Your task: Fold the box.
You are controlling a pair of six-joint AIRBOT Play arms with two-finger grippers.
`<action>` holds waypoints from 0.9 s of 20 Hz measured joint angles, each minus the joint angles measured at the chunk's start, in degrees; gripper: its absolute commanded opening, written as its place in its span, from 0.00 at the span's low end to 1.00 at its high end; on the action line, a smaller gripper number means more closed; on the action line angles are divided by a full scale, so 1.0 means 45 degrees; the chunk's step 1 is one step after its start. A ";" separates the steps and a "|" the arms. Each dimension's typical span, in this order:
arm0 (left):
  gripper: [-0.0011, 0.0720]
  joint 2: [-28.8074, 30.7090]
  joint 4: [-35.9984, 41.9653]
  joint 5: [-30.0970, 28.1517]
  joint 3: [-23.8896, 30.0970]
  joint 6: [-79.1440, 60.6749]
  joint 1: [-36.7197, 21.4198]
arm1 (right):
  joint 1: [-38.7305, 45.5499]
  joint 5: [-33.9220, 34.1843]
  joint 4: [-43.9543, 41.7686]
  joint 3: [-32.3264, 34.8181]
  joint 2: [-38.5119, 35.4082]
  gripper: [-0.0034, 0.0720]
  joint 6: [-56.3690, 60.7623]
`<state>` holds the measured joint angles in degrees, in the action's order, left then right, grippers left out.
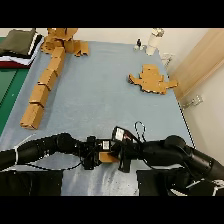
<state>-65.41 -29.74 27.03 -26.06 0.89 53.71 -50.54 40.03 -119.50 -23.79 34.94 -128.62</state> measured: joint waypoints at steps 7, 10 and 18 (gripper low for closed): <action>0.62 0.0005 -0.0005 -0.0005 0.0000 0.0000 0.0000 | -0.0835 -0.0544 0.1647 0.0996 -0.0811 0.61 0.0010; 0.62 0.0005 -0.0005 -0.0005 0.0000 0.0000 0.0000 | -0.0899 -0.1093 0.2759 0.1088 -0.0733 0.76 -0.0019; 0.62 0.0000 -0.0010 -0.0005 0.0000 0.0000 0.0000 | -0.0928 -0.1054 0.1977 0.1234 -0.0942 0.82 -0.1826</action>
